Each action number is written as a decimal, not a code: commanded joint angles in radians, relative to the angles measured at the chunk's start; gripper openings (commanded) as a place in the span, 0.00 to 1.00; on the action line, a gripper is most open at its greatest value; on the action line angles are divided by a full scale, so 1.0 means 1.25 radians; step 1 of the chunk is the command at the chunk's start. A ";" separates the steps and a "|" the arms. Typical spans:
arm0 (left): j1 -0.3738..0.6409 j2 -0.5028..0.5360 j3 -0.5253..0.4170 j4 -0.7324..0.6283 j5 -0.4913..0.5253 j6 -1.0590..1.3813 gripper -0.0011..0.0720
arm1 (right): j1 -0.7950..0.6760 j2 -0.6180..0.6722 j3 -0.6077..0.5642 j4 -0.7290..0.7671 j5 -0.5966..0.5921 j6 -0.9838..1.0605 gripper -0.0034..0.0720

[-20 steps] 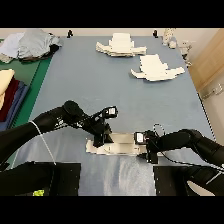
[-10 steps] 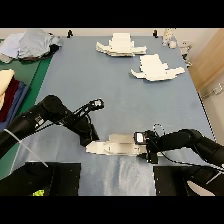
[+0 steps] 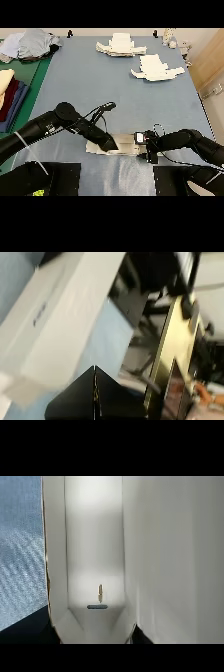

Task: Fold the box.

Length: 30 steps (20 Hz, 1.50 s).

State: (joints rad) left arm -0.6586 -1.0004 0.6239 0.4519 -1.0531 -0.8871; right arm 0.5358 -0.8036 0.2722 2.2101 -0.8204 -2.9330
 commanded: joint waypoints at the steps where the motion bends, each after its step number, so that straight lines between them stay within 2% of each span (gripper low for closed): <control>1: -0.039 -0.069 0.024 -0.126 0.161 -0.021 0.03 | 0.000 0.000 0.001 0.000 0.000 0.000 0.74; 5: -0.025 -0.117 0.030 -0.144 0.260 -0.050 0.03 | 0.000 0.000 0.001 0.000 0.000 0.000 0.74; 9: -0.002 -0.177 0.030 -0.115 0.263 -0.067 0.03 | 0.000 -0.001 0.001 0.000 0.000 0.000 0.74; 14: 0.027 -0.213 0.030 -0.019 0.260 -0.149 0.03 | 0.000 0.000 0.001 -0.001 0.000 0.000 0.74; 19: 0.024 -0.255 0.029 -0.026 0.241 -0.150 0.03 | 0.000 -0.001 0.001 -0.003 0.001 0.000 0.74; 24: 0.024 -0.254 0.040 -0.026 0.233 -0.140 0.03 | 0.000 -0.001 0.001 -0.003 0.000 0.000 0.74; 27: 0.025 -0.250 0.074 -0.025 0.217 -0.095 0.03 | 0.000 -0.001 0.001 -0.003 0.000 0.000 0.74; 30: 0.024 -0.200 0.112 -0.005 0.186 -0.039 0.03 | 0.000 0.000 0.001 -0.003 0.000 0.000 0.74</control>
